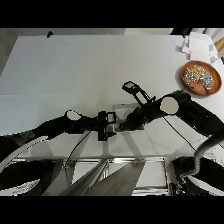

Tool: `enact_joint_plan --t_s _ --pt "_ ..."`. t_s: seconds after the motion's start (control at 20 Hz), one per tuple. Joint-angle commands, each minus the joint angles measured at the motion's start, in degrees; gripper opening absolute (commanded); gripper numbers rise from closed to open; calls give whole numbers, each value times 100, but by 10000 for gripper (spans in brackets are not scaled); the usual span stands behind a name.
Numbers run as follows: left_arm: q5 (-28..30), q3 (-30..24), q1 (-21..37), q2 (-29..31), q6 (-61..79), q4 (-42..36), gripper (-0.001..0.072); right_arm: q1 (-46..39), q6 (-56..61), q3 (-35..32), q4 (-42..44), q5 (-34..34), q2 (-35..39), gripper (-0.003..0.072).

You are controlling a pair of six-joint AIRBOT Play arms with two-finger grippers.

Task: Fold the box and place the chain.

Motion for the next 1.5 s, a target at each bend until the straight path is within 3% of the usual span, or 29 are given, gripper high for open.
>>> enact_joint_plan --t_s 0.0,0.3,0.7,0.95,1.45 --pt "2 2 2 4 2 0 150 4 4 -2 2 24 0 205" --pt "0 2 2 4 2 0 150 -197 2 13 -96 533 367 199" --pt "2 2 2 4 2 0 150 -1836 -20 13 -868 1534 868 198" --pt "2 2 2 4 2 0 150 -2404 -26 13 -903 1440 866 198" --pt "0 2 2 4 2 0 150 -2417 -26 11 -984 927 533 198"
